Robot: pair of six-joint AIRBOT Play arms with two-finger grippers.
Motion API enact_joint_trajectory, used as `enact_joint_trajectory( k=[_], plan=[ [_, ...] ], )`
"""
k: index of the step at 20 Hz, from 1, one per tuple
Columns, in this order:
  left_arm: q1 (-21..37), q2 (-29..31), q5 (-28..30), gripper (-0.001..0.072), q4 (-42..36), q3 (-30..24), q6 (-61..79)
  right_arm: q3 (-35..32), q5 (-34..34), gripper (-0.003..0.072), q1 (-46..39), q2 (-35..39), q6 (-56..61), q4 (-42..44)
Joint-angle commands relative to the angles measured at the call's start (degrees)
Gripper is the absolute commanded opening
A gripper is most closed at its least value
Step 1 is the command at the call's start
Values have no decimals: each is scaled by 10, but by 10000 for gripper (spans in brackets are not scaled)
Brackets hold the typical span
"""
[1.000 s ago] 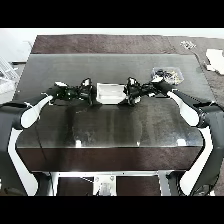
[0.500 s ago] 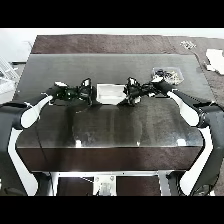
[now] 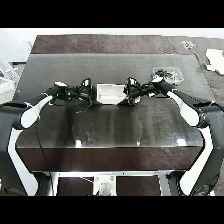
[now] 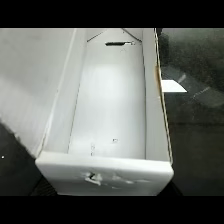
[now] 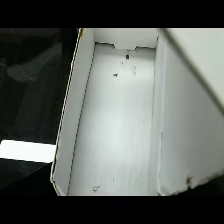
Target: Fold the box and place the chain.
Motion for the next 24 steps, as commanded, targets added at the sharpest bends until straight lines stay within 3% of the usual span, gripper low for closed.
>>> enact_joint_trajectory(
  k=[1,16,17,18,24],
  plan=[
    [0,0,1,416,0,0,0,0,-2,575,-4,0,-4,-7],
    [0,0,2,417,0,0,0,-1,1,575,-3,0,7,-4],
    [0,0,1,417,0,0,0,1,-2,624,-3,0,-5,2],
    [0,0,0,416,0,0,0,7,-2,720,-4,1,-4,0],
    [0,0,0,416,0,0,0,15,45,720,-35,45,3,-18]
  ],
)
